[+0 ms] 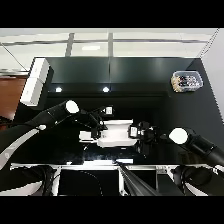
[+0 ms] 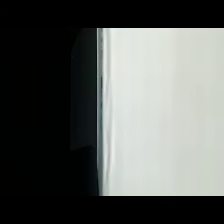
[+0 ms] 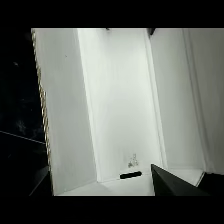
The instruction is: Fold the box and place the chain.
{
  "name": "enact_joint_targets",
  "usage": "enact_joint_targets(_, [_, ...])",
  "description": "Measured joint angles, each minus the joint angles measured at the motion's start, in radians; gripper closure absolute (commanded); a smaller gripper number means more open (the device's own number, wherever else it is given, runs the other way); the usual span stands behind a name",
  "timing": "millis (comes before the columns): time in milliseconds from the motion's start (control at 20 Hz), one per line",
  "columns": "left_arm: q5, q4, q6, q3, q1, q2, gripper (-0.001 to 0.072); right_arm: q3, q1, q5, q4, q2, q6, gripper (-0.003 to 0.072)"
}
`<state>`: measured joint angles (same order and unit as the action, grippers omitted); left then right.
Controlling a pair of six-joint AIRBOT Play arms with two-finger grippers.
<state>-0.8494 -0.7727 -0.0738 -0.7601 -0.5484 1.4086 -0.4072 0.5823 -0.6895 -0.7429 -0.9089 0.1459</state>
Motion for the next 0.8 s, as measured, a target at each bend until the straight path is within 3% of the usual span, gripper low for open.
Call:
enact_joint_targets(350, [-0.001, 0.014, 0.000, 0.000, 0.000, 0.000, 0.0683, -0.064, -0.082, -0.021, -0.010, -0.008, 0.074, 0.0001])
enact_joint_targets(800, [0.000, 0.025, 0.000, 0.000, 0.000, 0.000, 0.0683, -0.077, -0.111, -0.025, 0.088, -0.072, -0.069, 0.0001])
